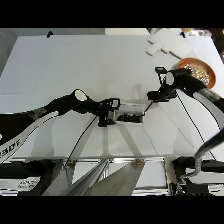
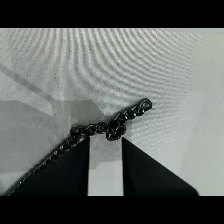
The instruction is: Fold the box and place the chain.
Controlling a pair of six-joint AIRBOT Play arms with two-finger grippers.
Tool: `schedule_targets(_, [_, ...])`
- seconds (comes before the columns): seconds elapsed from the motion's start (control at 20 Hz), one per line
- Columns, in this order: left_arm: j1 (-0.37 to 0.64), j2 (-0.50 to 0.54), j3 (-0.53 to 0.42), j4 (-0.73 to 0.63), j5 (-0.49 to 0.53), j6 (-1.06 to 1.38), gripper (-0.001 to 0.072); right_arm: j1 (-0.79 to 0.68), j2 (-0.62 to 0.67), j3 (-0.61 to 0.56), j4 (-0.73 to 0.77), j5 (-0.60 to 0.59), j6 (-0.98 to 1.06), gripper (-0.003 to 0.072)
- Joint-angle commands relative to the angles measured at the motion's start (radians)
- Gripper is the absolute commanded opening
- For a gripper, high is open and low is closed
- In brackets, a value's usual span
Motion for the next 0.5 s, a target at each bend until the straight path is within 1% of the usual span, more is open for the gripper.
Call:
schedule_targets(0.0, [0.0,0.0,0.0,0.0,0.0,0.0,0.0009,0.0,-0.027,0.0,0.002,-0.006,0.003,0.0128])
schedule_targets(0.05, [0.0,0.0,0.0,0.0,0.0,0.0,0.0009,0.0,-0.028,0.0,-0.001,-0.011,0.002,0.0042])
schedule_targets(0.1, [0.0,0.0,0.0,0.0,0.0,0.0,0.0009,0.0,-0.026,0.0,-0.003,-0.015,-0.009,0.0013])
schedule_targets(0.25, [0.0,0.0,0.0,0.0,0.0,0.0,0.0009,0.001,-0.001,0.0,0.001,0.003,-0.087,0.0012])
schedule_targets(0.35, [0.0,0.0,0.0,0.0,0.0,0.0,0.0009,0.001,0.046,0.0,-0.002,0.017,-0.106,0.0012])
schedule_targets(0.45, [0.0,0.0,0.0,0.0,0.0,0.0,0.0009,0.001,0.102,0.0,-0.014,-0.002,-0.098,0.0013])
